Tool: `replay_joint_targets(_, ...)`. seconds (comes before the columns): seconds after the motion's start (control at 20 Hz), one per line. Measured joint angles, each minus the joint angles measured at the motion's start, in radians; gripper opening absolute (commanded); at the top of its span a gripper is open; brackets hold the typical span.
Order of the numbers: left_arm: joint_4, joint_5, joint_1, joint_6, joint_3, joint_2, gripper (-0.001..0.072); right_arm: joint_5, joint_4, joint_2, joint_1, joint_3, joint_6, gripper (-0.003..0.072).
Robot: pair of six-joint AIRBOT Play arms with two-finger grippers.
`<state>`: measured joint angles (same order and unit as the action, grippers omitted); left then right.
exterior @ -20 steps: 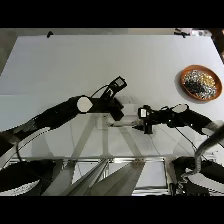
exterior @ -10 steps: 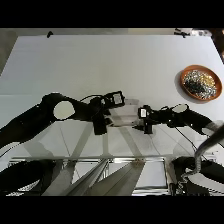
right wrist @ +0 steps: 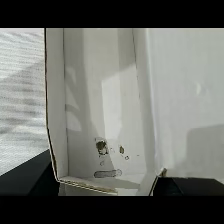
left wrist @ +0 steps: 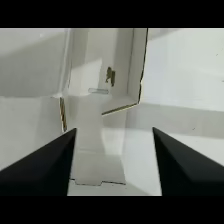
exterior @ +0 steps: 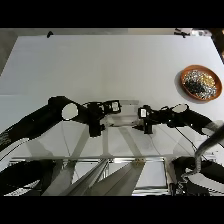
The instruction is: Fold the box and place the chain.
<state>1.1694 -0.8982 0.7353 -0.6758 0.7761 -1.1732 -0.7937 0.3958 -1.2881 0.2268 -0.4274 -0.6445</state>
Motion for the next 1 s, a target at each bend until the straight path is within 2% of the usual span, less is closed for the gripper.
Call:
replay_joint_targets(0.2,-0.083,0.151,-0.058,0.186,-0.136,0.044,0.0599,0.0,0.0,0.0,0.0,0.0,0.0,0.0463)
replay_joint_targets(0.35,-0.191,0.229,-0.106,0.366,-0.196,0.064,0.0594,0.0,0.0,0.0,0.0,0.0,0.0,0.0463)
replay_joint_targets(0.65,-0.315,0.273,-0.137,0.644,-0.229,0.039,0.0573,0.002,0.0,0.0,0.0,0.0,0.0,0.0463)
replay_joint_targets(0.7,-0.324,0.275,-0.139,0.672,-0.23,0.029,0.0553,0.002,0.0,0.0,0.0,0.0,0.0,0.0463)
replay_joint_targets(1.0,-0.36,0.299,-0.142,0.747,-0.233,-0.014,0.055,0.002,0.0,0.0,0.0,0.0,0.001,0.0463)
